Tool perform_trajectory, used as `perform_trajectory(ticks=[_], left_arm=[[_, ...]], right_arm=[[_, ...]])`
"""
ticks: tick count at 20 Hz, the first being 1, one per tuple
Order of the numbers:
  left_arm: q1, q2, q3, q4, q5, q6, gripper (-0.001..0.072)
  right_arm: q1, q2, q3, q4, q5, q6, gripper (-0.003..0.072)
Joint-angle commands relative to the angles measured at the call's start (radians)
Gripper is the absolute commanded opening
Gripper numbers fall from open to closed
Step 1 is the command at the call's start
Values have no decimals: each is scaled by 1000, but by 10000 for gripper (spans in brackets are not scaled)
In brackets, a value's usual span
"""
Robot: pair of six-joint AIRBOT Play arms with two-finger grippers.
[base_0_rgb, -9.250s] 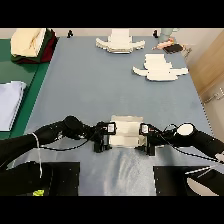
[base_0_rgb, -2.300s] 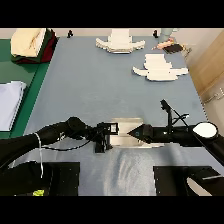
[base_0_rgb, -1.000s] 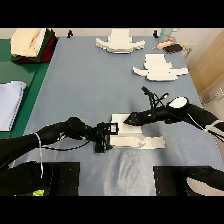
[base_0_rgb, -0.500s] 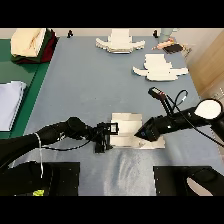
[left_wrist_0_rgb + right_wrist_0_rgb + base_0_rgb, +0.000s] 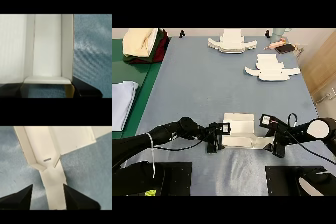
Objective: Fold the box.
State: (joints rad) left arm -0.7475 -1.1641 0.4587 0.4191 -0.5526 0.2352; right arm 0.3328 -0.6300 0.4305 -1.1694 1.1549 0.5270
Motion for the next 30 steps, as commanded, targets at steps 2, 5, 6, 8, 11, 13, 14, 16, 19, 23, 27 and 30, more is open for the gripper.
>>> perform_trajectory(ticks=[2,5,6,8,11,13,14,16,19,23,27,30], left_arm=[[0,0,1,0,0,0,525],[0,0,1,0,0,0,525],[0,0,1,0,0,0,525],[0,0,1,0,0,0,525],[0,0,1,0,0,0,525],[0,0,1,0,0,0,525],[0,0,1,0,0,0,525],[0,0,1,0,0,0,525],[0,0,1,0,0,0,525],[0,0,1,0,0,0,525],[0,0,1,0,0,0,525],[0,0,1,0,0,0,525]], right_arm=[[29,2,-71,50,-182,-233,592],[68,-34,-73,133,-233,-251,580],[76,-49,-73,151,-245,-251,543],[80,-72,-73,181,-256,-270,448],[81,-82,-73,253,-251,-312,324],[81,-82,-74,293,-239,-312,257],[81,-82,-74,299,-240,-312,245],[81,-82,-74,304,-246,-312,218],[81,-91,-74,333,-255,-338,219],[81,-148,-74,367,-257,-356,595],[81,-161,-74,362,-274,-356,605],[81,-156,-72,335,-267,-323,600]])
